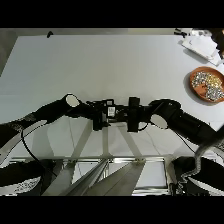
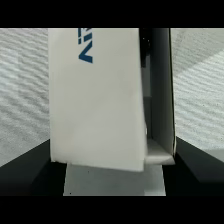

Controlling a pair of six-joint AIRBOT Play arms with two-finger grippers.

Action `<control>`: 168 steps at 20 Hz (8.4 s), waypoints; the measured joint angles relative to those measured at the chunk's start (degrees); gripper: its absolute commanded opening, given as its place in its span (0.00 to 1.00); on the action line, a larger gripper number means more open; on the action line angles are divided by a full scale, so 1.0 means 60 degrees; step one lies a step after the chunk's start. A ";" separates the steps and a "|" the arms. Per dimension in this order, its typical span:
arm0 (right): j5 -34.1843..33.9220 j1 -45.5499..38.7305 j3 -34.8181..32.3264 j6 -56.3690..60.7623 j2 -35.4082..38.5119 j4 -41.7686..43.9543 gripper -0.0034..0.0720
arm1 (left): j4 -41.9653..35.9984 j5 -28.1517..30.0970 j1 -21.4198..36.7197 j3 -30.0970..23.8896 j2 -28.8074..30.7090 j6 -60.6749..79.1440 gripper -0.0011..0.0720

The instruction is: Fold the box and place the chain.

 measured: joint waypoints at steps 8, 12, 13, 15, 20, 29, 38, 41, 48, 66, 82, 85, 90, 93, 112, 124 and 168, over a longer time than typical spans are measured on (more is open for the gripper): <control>0.0073 0.0120 -0.0044 0.0131 0.0000 -0.0193 0.15 | 0.0004 -0.0004 0.0000 0.0000 -0.0004 0.0011 0.63; 0.0076 0.0379 -0.0277 0.0208 0.0000 -0.0237 0.15 | 0.0015 -0.0022 -0.0004 0.0000 -0.0004 0.0036 0.63; 0.0095 0.0437 -0.0317 0.0222 0.0000 -0.0259 0.15 | 0.0018 -0.0025 -0.0004 0.0000 -0.0004 0.0040 0.63; 0.0153 0.0517 -0.0382 0.0266 0.0000 -0.0266 0.15 | 0.0029 -0.0029 -0.0004 0.0000 -0.0004 0.0044 0.63; 0.0168 0.0692 -0.0670 0.0554 0.0004 -0.0270 0.15 | 0.0025 -0.0066 -0.0007 -0.0004 -0.0004 0.0044 0.63; -0.0007 0.0892 -0.0914 0.0736 0.0419 -0.0233 0.35 | -0.0007 -0.0131 -0.0015 -0.0007 -0.0004 -0.0007 0.63; -0.0929 0.0889 -0.0907 0.1355 0.0994 -0.0229 0.32 | 0.0000 -0.0033 -0.0011 -0.0007 -0.0004 0.0000 0.63; -0.0903 0.0831 -0.0907 0.2007 0.1122 -0.0200 0.06 | 0.0000 -0.0029 -0.0011 -0.0007 -0.0004 0.0007 0.63; -0.0732 0.0503 -0.0965 0.3483 0.1184 -0.0018 0.06 | 0.0004 -0.0025 -0.0011 -0.0007 -0.0004 0.0007 0.63; -0.1450 0.0987 -0.2448 0.4044 0.1053 0.0215 0.06 | 0.0040 -0.0007 -0.0015 -0.0007 -0.0004 0.0026 0.63; -0.2102 0.1024 -0.2998 0.4237 0.1479 0.0189 0.06 | -0.0040 -0.0142 -0.0018 -0.0015 -0.0004 -0.0025 0.63; -0.2109 0.0896 -0.2998 0.4233 0.2106 -0.0011 0.06 | -0.0062 0.0055 -0.0004 -0.0004 -0.0004 -0.0055 0.63; -0.2521 0.0229 -0.2765 0.4430 0.3366 -0.0233 0.06 | -0.0018 0.0011 -0.0004 -0.0004 -0.0004 -0.0025 0.63; -0.2095 -0.0401 -0.2601 0.5235 0.4339 -0.0244 0.06 | -0.0004 -0.0007 -0.0004 -0.0004 -0.0004 -0.0011 0.63; 0.6910 -0.6222 -0.2492 0.6783 0.3763 0.3435 0.06 | 0.0004 -0.0025 -0.0004 -0.0004 -0.0004 0.0007 0.63; 0.6543 -0.6280 -0.2492 0.7257 0.3668 0.3384 0.06 | -0.0339 -0.0022 -0.0004 -0.0004 -0.0004 0.0011 0.63; 0.5067 -0.6280 -0.2492 0.6054 0.3665 0.2914 0.71 | 0.6178 -0.0976 0.8684 -0.0029 0.1497 -1.0174 0.99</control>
